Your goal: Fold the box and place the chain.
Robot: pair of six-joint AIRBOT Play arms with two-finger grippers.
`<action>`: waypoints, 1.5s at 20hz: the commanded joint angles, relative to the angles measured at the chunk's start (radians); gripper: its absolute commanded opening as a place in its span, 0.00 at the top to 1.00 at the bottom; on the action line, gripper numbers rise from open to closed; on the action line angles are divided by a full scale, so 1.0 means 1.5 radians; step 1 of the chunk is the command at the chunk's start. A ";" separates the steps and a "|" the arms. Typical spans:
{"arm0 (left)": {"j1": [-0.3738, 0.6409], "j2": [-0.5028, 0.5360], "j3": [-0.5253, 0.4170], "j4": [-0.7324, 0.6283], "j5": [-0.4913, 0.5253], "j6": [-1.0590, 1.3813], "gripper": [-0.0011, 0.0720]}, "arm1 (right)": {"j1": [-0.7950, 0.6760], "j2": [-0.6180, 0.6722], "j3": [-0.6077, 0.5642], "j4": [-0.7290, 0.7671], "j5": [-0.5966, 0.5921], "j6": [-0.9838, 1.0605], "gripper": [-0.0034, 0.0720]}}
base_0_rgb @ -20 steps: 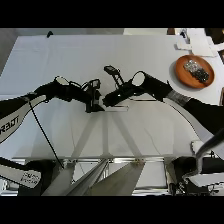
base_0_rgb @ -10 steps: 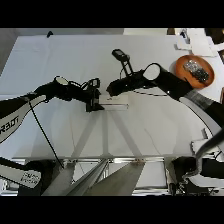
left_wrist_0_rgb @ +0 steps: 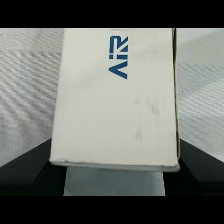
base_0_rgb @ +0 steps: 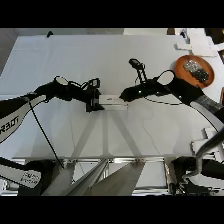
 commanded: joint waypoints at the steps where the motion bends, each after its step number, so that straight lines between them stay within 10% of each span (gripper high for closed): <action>1: 0.000 0.000 0.000 0.000 0.000 0.000 0.70 | -0.004 -0.014 -0.025 0.002 -0.004 -0.002 0.94; 13: 0.000 0.000 0.000 0.000 0.000 0.000 0.70 | -0.004 -0.005 -0.043 0.009 -0.005 -0.003 0.94; 20: 0.000 0.000 0.000 0.000 0.000 0.000 0.70 | -0.032 0.159 -0.032 -0.025 -0.068 -0.002 0.94; 30: 0.000 0.000 0.000 0.000 0.000 0.000 0.70 | -0.126 0.259 -0.032 -0.595 0.047 0.394 0.94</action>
